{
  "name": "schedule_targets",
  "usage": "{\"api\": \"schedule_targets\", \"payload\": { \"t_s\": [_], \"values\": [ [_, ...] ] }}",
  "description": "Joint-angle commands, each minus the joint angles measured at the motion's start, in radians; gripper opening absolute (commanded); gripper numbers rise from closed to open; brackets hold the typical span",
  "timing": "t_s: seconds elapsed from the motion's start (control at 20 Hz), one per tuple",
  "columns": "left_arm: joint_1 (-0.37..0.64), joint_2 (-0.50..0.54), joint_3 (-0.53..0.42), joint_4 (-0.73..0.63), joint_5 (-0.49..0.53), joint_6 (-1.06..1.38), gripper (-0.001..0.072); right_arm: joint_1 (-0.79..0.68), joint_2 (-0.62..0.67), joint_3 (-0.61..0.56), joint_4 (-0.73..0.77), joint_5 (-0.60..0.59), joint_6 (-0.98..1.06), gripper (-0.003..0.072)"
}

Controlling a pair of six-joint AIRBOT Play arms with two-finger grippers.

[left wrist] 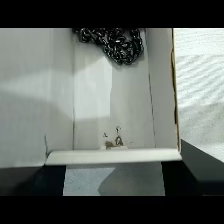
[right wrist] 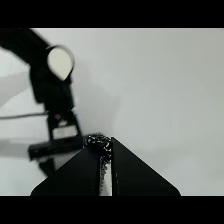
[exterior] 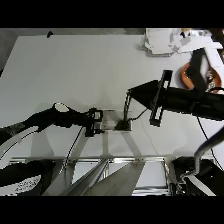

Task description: Fold the box and place the chain.

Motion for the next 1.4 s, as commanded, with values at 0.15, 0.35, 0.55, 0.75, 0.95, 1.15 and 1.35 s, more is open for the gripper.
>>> {"api": "schedule_targets", "payload": {
  "t_s": [0.15,0.35,0.55,0.75,0.95,1.15,1.35],
  "values": [
    [0.000,0.000,0.000,0.000,0.000,0.000,0.0014,0.043,-0.178,0.000,-0.064,0.176,0.036,0.0022],
    [0.000,0.000,0.000,0.000,0.000,0.000,0.0014,0.192,-0.257,0.000,-0.253,0.029,0.126,0.0023],
    [0.000,0.000,0.000,0.000,0.000,0.000,0.0014,0.232,-0.328,0.000,-0.365,-0.036,0.237,0.0023],
    [0.000,0.000,0.000,0.000,0.000,0.000,0.0014,0.232,-0.415,0.000,-0.380,-0.005,0.307,0.0023],
    [0.000,0.000,0.000,0.000,0.000,0.000,0.0014,0.232,-0.465,0.000,-0.381,0.001,0.370,0.0068],
    [0.000,0.000,0.000,0.000,0.000,0.000,0.0014,0.232,-0.457,0.000,-0.372,0.026,0.395,0.0225],
    [0.000,0.000,0.000,0.000,0.001,0.000,0.0014,0.232,-0.385,0.030,-0.401,0.098,0.391,0.0320]
  ]
}}
